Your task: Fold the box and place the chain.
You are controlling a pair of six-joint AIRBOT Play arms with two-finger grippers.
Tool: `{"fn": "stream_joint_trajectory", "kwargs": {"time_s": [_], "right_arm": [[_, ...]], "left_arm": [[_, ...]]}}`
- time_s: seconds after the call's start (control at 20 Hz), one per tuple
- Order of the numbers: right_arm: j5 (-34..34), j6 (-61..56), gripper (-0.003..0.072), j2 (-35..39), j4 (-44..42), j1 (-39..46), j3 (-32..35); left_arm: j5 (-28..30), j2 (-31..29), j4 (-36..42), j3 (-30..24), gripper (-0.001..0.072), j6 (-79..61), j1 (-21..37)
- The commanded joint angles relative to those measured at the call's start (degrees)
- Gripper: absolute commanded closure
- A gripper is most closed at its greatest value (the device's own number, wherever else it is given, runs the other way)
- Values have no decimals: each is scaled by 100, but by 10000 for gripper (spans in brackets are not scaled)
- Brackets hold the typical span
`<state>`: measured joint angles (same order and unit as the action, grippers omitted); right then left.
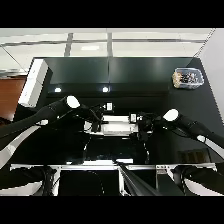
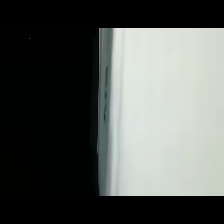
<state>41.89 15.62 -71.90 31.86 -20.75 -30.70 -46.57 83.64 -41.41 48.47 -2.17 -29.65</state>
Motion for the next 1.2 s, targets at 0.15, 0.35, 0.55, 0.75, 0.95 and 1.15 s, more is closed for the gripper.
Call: {"fn": "stream_joint_trajectory", "kwargs": {"time_s": [0.15, 0.35, 0.55, 0.75, 0.95, 1.15], "right_arm": [[-4, 4, 321, -4, 11, -7, 0], [-7, 4, 322, -4, 11, -7, 0], [-7, 4, 322, -4, 9, -7, 0], [-4, 4, 322, -4, 11, -7, 0], [9, 7, 321, -4, 13, -7, 0], [9, 7, 322, -4, 13, -7, 0]], "left_arm": [[-22, 0, 11, 4, 679, 26, -2], [-37, -122, 4, 9, 396, 264, 28], [-216, -730, -151, 9, -9, 730, 232], [-702, -1609, -1300, 7, -1, 2046, 546], [-1910, -2057, -1746, 0, 147, 3877, 802], [-2774, -1847, -916, -334, 680, 4564, 509]]}}
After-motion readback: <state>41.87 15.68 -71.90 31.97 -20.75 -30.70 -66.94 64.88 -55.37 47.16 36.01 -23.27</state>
